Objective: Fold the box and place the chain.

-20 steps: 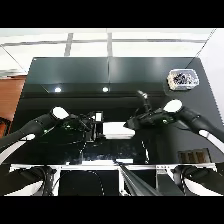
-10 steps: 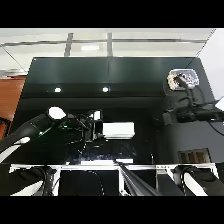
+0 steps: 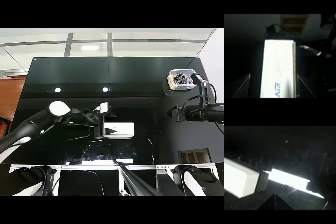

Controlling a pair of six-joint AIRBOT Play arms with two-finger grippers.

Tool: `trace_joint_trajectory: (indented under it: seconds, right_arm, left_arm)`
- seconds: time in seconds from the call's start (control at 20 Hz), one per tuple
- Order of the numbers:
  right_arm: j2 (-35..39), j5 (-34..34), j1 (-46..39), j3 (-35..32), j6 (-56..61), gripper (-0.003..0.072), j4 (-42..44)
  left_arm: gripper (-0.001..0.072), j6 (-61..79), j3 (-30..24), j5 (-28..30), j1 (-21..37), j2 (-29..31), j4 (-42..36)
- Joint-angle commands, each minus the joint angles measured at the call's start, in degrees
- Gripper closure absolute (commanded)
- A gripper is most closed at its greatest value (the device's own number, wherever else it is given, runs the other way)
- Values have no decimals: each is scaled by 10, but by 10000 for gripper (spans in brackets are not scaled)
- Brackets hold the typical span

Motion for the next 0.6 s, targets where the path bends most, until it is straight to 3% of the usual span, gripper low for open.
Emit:
trace_joint_trajectory:
  seconds: [0.0,0.15,0.55]
  right_arm:
    - [1,-21,-2,0,12,666,-2]
    - [1,-21,-2,0,12,666,-2]
    - [1,-21,-2,0,12,666,-2]
  left_arm:
    - [-4,-87,65,2,-30,-89,-10]
    - [-4,-102,80,-1,-31,-123,-10]
    - [-4,-104,80,-17,-32,-130,-2]
